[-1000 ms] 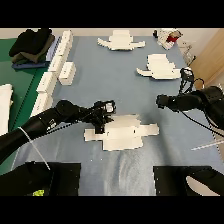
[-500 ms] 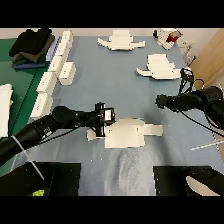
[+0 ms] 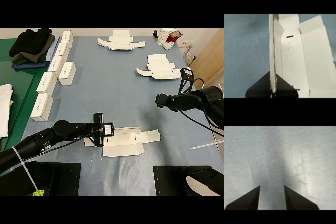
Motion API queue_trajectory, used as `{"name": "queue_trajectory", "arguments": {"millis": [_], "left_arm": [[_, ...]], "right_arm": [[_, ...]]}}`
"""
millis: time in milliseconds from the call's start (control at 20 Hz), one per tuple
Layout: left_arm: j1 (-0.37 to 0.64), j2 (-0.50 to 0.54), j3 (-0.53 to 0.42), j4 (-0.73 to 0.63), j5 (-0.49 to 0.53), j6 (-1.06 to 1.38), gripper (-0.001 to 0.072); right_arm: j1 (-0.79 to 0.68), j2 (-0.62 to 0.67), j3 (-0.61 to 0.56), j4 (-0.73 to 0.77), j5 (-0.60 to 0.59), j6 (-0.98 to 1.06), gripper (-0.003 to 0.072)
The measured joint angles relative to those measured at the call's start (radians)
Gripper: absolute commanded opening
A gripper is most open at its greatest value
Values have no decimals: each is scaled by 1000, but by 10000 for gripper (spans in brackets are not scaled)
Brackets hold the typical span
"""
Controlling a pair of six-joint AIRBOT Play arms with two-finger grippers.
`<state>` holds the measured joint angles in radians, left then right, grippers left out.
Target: Fold the box.
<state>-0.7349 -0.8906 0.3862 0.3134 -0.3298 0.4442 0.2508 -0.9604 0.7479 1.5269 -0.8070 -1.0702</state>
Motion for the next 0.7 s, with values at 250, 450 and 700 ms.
{"name": "queue_trajectory", "arguments": {"millis": [250,450,700], "left_arm": [[-5,-7,-8,-20,13,1,11],[-5,-6,-10,-25,-29,1,11],[-5,-7,-10,-23,-117,-47,12]], "right_arm": [[0,0,0,4,5,0,466],[0,0,0,8,5,0,466],[0,0,0,15,6,0,422]]}}
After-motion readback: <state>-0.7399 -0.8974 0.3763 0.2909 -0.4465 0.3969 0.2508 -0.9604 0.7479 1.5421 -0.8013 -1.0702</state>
